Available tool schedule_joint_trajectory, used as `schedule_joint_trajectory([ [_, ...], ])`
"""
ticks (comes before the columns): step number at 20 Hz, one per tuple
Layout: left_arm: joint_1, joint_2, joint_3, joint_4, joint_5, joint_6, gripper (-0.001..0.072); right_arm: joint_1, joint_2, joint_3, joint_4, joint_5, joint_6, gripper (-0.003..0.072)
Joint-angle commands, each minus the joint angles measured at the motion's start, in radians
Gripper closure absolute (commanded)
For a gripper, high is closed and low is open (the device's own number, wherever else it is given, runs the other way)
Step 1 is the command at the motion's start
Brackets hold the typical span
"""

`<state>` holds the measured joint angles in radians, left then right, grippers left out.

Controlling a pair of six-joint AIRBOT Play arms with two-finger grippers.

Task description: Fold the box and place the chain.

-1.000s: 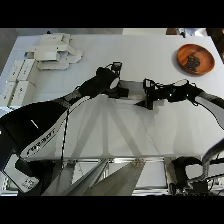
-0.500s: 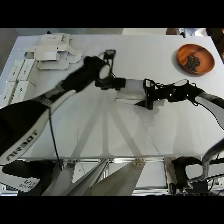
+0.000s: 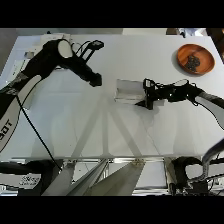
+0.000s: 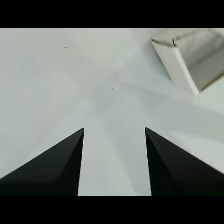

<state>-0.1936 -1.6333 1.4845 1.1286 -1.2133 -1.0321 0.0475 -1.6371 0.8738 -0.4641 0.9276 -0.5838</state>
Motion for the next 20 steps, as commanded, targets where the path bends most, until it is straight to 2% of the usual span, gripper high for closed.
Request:
schedule_joint_trajectory([
  [1,0.106,-0.001,-0.090,-0.261,0.028,0.507,0.0142,0.000,0.000,0.001,0.000,0.000,0.000,0.0187],
  [2,0.134,-0.003,-0.117,-0.352,0.031,0.636,0.0046,0.000,0.000,0.001,0.000,0.000,0.000,0.0187],
  [3,0.157,-0.005,-0.142,-0.434,0.033,0.759,0.0021,0.000,0.000,0.001,0.000,0.000,0.000,0.0187],
  [5,0.185,-0.019,-0.172,-0.526,0.022,0.992,0.0021,0.000,0.000,0.001,0.000,0.000,0.000,0.0187],
  [8,0.183,-0.073,-0.176,-0.563,-0.017,1.233,-0.0011,0.000,0.000,0.001,0.000,0.000,0.000,0.0187],
  [11,0.147,-0.134,-0.176,-0.650,-0.042,1.299,-0.0011,0.000,0.000,0.001,0.000,0.000,0.000,0.0187],
  [15,0.069,-0.178,-0.176,-0.650,-0.037,1.489,-0.0011,0.000,0.000,0.001,0.000,0.000,0.000,0.0187],
  [20,0.005,-0.216,-0.176,-0.650,0.013,1.498,-0.0011,0.000,0.000,0.001,0.000,0.000,0.000,0.0187],
])
